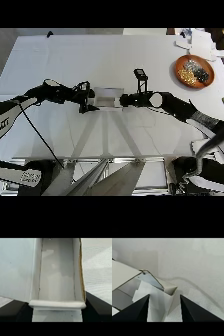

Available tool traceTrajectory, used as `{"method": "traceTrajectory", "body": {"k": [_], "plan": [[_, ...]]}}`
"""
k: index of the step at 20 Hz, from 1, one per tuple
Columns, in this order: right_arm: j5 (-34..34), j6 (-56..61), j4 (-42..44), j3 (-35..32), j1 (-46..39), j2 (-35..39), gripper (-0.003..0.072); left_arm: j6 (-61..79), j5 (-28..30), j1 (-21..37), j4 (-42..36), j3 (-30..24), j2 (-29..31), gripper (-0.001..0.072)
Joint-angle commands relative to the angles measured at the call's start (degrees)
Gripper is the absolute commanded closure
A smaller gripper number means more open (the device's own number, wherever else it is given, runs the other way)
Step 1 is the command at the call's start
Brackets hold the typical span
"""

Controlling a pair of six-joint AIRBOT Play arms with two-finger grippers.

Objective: Fold the box and place the chain.

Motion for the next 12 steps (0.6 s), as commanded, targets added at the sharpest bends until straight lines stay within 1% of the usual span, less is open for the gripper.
{"method": "traceTrajectory", "body": {"k": [1, 4, 7, 10, 12], "plan": [[-0.37, 1.31, -1.33, 0.04, 0.09, -0.04, 0.0301, 0.04, 0.0, 0.0, 0.04, 0.04, 0.02, 0.0315], [-0.02, 1.9, -5.03, 0.04, 1.4, -0.04, 0.0316, 0.04, 0.0, 0.0, 0.04, 0.04, 0.02, 0.0315], [0.04, 3.23, -5.77, 0.09, 1.84, -0.09, 0.0316, 0.04, 0.0, 0.0, 0.04, 0.04, 0.02, 0.0315], [1.53, 3.26, -7.15, 0.48, 1.84, -0.09, 0.0318, 0.04, -0.02, 0.0, 0.04, 0.04, 0.02, 0.0315], [2.29, 5.95, -9.25, 0.48, 1.84, -0.09, 0.0318, 0.04, 0.0, 0.0, 0.04, 0.04, 0.02, 0.0315]]}}
